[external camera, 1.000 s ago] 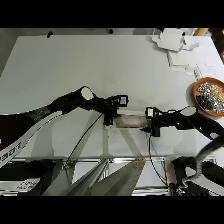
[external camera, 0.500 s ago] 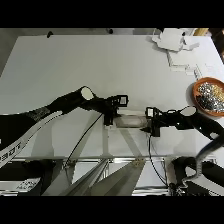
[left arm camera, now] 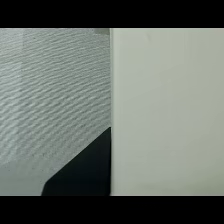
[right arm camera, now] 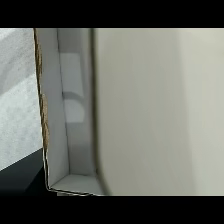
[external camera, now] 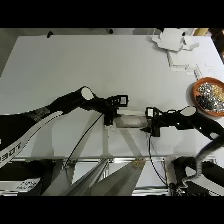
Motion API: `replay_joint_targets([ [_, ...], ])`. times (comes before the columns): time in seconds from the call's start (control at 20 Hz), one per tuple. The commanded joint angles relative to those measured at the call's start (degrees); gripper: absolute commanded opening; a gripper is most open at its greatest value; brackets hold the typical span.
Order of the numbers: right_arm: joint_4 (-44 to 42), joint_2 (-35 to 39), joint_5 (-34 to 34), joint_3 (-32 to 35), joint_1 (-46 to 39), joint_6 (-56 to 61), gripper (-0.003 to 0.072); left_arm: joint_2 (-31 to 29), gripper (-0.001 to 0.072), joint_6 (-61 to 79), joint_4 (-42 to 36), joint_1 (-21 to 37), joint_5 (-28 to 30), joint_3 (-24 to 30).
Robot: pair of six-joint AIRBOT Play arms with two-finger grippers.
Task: Fold the box and place the chain.
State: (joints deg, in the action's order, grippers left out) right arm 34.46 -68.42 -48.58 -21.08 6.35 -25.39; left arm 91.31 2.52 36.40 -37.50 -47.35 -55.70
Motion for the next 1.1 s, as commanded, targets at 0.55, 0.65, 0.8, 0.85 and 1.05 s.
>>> replay_joint_targets([
  [0.55,0.0,0.0,0.0,0.0,0.0,0.0,0.0453,-9.1,0.0692,-20.1,24.5,3.0,-5.1,0.0],
  [0.65,0.0,0.0,0.0,0.0,0.0,0.0,0.0453,-12.8,0.0687,-25.6,29.4,3.8,-8.1,0.0],
  [0.8,0.0,0.0,0.0,0.0,0.0,0.0,0.0453,-18.3,0.0269,-28.9,29.6,3.5,-12.8,0.0],
  [0.85,0.0,0.0,0.0,0.0,0.0,0.0,0.0453,-19.7,0.0032,-28.8,28.3,2.6,-15.0,0.0],
  [1.05,0.0,0.0,0.0,0.0,0.0,0.0,0.0453,-20.4,0.0002,-28.3,22.7,-6.1,-12.3,0.0],
])
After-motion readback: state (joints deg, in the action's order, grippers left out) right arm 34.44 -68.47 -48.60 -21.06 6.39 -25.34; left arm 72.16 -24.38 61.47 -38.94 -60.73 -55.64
